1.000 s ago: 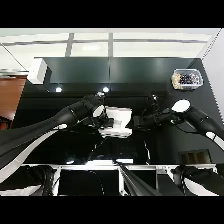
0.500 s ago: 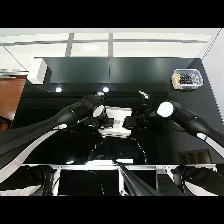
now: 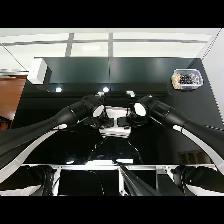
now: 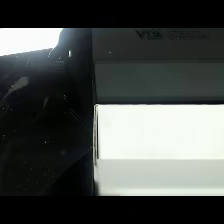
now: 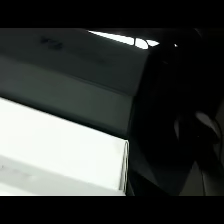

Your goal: Fold the box and place the chain.

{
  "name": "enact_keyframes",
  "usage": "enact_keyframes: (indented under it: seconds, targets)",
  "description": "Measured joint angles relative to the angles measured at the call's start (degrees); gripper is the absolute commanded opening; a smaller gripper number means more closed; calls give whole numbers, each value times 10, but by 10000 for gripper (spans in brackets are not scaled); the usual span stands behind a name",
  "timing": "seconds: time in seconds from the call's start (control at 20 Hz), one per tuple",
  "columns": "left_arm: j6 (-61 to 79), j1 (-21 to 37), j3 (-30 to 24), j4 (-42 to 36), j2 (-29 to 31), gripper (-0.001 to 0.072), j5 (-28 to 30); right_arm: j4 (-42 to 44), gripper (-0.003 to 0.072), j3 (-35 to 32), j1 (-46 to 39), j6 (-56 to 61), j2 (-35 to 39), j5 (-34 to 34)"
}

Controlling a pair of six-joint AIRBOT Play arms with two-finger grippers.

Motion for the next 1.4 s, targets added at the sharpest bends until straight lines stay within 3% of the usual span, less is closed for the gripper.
enact_keyframes:
  seconds: [0.3, 0.55, 0.85, 0.95, 1.0, 1.05, 1.1, 1.3, 1.35, 1.4]
  targets:
    - [0, 0, 0, 0, 0, 27, 0, -27, 258, 11, 8, 70, -16, 22]
    - [-3, 0, 0, -2, 0, 27, -1, -36, 15, 13, 15, 95, -26, 36]
    - [-1, 0, 0, 0, 0, 27, -4, -38, 17, 13, 24, 98, -29, 21]
    - [2, 0, 0, 3, 0, 27, 0, -37, 226, 13, 24, 94, -29, 21]
    - [5, 0, 0, 5, 0, 27, 4, -36, 235, 13, 25, 93, -29, 19]
    - [4, 0, 0, 3, 0, 27, 3, -33, 184, 13, 25, 95, -29, 18]
    - [3, 0, 0, 3, 0, 27, -1, -34, 16, 13, 25, 98, -29, 18]
    - [-2, 0, 0, -1, 0, 27, -3, -37, 16, 13, 25, 107, -29, 19]
    - [-1, 0, 0, -1, 0, 27, -3, -37, 105, 13, 25, 107, -29, 19]
    - [2, 0, 0, 1, 0, 27, 1, -36, 347, 13, 25, 101, -28, 21]
